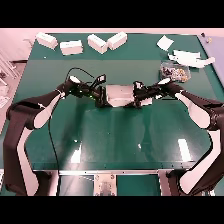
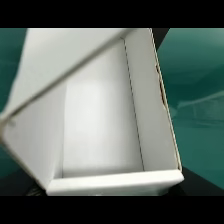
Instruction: Fold the box and place the chain.
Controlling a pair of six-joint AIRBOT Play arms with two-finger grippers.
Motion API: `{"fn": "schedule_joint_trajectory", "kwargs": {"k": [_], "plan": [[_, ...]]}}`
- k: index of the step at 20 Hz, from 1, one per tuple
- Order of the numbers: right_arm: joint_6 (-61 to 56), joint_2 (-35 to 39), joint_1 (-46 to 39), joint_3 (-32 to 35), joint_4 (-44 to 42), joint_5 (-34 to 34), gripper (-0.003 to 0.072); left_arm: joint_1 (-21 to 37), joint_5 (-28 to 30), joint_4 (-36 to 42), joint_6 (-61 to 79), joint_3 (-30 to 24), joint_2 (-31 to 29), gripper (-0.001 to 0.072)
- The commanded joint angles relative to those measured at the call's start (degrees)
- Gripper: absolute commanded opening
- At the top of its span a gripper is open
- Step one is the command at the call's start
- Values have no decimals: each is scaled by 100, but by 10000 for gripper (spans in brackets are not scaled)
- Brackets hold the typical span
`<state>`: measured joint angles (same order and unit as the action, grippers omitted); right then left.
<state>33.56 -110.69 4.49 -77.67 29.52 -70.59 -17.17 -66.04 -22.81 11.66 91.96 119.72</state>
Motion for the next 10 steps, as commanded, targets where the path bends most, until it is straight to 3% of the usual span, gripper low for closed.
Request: {"fn": "schedule_joint_trajectory", "kwargs": {"k": [1,10], "plan": [[9,4,7,0,2,2,577,-4,-52,-35,-74,-2,4,562],[9,4,7,0,2,2,577,-4,463,90,382,-2,4,562]]}}
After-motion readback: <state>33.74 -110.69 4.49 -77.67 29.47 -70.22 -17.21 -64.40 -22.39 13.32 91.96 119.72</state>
